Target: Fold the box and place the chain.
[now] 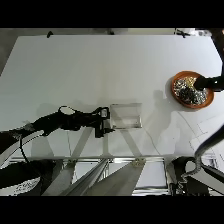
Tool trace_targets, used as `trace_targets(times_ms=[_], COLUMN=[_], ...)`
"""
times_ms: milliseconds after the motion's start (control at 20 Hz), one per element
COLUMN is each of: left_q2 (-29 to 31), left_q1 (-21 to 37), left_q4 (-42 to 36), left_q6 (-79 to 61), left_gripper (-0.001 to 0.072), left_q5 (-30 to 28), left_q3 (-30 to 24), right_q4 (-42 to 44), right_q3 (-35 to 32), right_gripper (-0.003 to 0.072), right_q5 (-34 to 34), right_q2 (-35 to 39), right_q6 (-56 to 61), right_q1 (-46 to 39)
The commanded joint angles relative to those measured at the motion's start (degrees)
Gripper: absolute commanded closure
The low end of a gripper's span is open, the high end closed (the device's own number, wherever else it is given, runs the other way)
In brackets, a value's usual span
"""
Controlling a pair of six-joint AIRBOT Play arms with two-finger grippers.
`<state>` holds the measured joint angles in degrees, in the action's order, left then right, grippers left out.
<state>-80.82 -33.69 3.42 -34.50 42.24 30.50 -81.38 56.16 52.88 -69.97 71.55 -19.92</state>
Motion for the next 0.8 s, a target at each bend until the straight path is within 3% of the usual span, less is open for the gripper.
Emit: trace_targets(times_ms=[0,400,750], left_q2=[0.0,0.0,0.0], left_q1=[0.0,0.0,0.0], left_q4=[0.0,0.0,0.0], left_q6=[0.0,0.0,0.0], left_gripper=[0.0501,0.0501,0.0501], left_q5=[0.0,0.0,0.0], left_q3=[0.0,0.0,0.0], right_q4=[0.6,0.3,0.4], right_q3=[0.0,0.0,0.0], right_gripper=[0.0142,0.0170,0.0364], right_q5=[0.2,-4.1,-4.4], right_q2=[-8.4,-14.7,-14.8], right_q6=[-0.3,0.0,0.0], right_q1=[0.0,0.0,0.0])
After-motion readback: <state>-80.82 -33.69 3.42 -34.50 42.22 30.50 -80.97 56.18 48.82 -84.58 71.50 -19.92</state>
